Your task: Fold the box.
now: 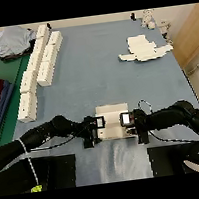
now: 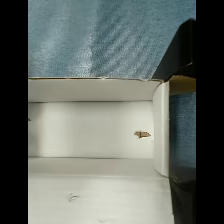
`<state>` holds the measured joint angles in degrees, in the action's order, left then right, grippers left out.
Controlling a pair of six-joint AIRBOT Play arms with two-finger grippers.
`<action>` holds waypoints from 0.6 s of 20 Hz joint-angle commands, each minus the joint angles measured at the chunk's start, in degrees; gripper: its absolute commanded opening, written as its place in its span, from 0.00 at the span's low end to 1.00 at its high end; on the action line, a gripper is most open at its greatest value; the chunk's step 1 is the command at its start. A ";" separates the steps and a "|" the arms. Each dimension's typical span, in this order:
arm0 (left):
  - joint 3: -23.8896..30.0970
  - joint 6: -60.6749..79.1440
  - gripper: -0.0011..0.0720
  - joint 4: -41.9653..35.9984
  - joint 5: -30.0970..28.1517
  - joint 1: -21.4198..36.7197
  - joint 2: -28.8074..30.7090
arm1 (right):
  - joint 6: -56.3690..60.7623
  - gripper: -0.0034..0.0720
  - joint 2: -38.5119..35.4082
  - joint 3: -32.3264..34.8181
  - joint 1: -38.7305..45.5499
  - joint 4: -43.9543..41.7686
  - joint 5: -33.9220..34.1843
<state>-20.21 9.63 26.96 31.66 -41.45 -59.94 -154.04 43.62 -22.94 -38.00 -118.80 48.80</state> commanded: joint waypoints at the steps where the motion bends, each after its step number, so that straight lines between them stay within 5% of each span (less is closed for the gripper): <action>1: -0.04 -0.02 0.66 0.00 -0.02 0.02 0.00 | -0.74 0.64 1.92 -0.02 -0.70 -1.11 -1.88; 2: -0.04 -0.02 0.66 0.00 -0.02 0.02 0.00 | -0.76 0.84 2.10 -0.02 -0.70 -1.09 -1.95; 12: -0.04 -0.02 0.66 0.00 -0.02 0.02 0.00 | 1.36 0.83 2.01 -0.04 -0.68 -0.63 -1.55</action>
<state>-20.21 9.61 26.96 31.66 -41.45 -59.94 -154.28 45.58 -23.00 -38.65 -119.72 47.00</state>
